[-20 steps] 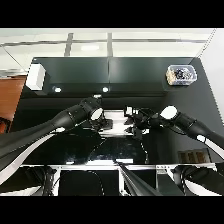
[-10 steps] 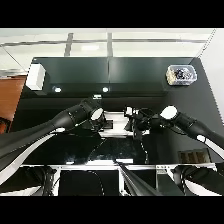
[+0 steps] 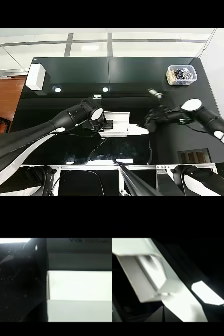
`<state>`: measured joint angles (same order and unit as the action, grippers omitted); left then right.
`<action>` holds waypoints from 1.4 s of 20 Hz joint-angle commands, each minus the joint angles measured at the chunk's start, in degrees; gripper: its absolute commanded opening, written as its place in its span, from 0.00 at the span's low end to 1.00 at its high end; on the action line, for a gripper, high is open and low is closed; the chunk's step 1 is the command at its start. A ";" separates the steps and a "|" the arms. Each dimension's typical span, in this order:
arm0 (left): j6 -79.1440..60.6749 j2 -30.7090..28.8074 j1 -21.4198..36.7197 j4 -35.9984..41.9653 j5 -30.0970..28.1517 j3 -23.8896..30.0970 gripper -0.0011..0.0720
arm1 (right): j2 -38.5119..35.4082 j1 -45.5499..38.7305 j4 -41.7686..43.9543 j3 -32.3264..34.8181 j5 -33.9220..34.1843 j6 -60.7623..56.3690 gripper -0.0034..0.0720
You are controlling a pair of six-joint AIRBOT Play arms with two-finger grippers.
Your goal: Fold the box and place the chain.
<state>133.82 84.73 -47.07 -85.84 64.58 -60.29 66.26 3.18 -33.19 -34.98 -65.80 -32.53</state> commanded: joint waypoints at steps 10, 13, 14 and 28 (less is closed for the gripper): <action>-0.04 0.02 0.02 -0.02 -0.02 0.00 0.05 | 8.07 -14.19 -5.07 3.89 -0.31 -32.15 0.06; -0.04 0.02 0.02 0.00 0.02 0.00 0.05 | 11.98 -4.70 2.93 3.85 2.32 -27.54 0.06; -0.04 0.02 0.02 0.00 0.02 0.00 0.05 | 12.20 -2.60 4.55 3.82 3.30 -26.01 0.06; -0.04 0.02 0.02 0.85 0.00 0.00 0.05 | 12.07 3.50 4.28 -7.91 -8.74 -20.87 0.69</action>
<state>133.80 84.73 -47.07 -85.19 64.62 -60.29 78.32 4.47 -28.91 -40.82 -74.22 -52.38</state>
